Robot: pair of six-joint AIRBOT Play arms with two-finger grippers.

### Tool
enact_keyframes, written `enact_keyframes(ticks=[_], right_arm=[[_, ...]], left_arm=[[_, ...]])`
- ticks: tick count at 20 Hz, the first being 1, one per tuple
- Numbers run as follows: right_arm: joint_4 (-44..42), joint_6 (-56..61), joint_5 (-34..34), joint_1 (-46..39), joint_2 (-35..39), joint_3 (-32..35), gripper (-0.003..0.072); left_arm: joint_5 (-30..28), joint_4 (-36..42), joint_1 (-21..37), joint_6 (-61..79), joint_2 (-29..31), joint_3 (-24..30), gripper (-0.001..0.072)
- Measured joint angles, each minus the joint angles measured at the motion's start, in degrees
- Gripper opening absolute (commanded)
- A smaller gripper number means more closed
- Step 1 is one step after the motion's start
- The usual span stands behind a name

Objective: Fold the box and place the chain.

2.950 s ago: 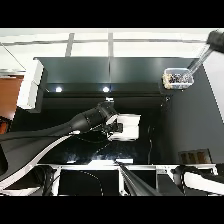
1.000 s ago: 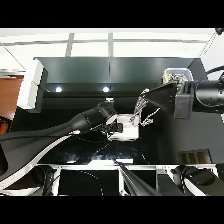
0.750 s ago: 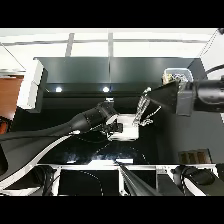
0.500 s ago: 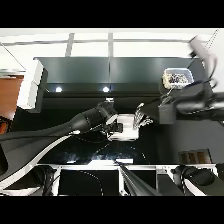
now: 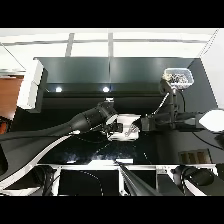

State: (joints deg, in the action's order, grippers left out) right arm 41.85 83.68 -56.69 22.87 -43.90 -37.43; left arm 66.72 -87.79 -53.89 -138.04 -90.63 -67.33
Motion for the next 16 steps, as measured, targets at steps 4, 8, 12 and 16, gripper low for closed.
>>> enact_keyframes(ticks=[4, 8, 12, 16], right_arm=[[0.5, 0.2, 2.1, -0.9, -0.5, 2.1, 0.0458], [7.4, 0.3, 1.3, -8.9, -0.6, 1.0, 0.0441], [26.0, 10.2, 7.8, -20.4, -3.3, 0.5, 0.0517], [32.7, 16.3, 15.6, -26.4, -13.7, -2.6, 0.0637]], left_arm=[[0.0, 0.0, 0.0, 0.0, 0.0, 0.0, 0.0032], [0.0, 0.0, 0.0, 0.0, 0.0, 0.0, 0.0032], [0.0, 0.0, 0.0, 0.0, 0.0, 0.0, 0.0032], [0.0, 0.0, 0.0, 0.0, 0.0, 0.0, 0.0032]])
